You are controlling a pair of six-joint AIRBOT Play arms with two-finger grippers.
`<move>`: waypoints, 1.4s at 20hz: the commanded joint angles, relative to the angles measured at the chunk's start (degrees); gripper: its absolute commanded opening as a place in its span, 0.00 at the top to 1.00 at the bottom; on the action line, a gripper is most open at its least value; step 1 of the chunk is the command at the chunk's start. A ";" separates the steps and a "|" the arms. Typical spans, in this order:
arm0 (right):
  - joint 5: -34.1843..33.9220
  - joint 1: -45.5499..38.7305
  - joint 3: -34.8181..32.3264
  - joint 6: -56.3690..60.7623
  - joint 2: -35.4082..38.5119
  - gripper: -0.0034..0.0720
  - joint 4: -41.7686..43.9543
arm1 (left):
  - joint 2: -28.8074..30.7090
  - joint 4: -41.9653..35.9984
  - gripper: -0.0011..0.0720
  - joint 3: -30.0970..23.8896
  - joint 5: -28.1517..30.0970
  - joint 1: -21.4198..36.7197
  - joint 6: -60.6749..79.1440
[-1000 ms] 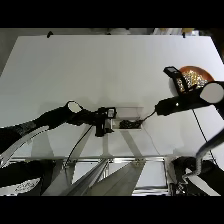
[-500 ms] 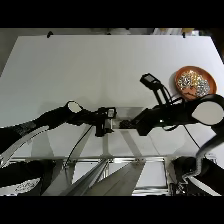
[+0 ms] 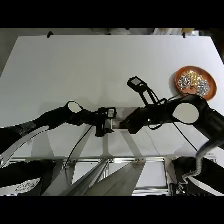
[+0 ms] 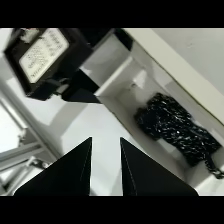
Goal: Fold the box and place the chain.
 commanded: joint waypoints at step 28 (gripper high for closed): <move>2.67 -26.23 2.43 7.63 -24.92 0.58 -23.02 | 0.00 0.00 0.61 0.02 0.00 0.00 0.02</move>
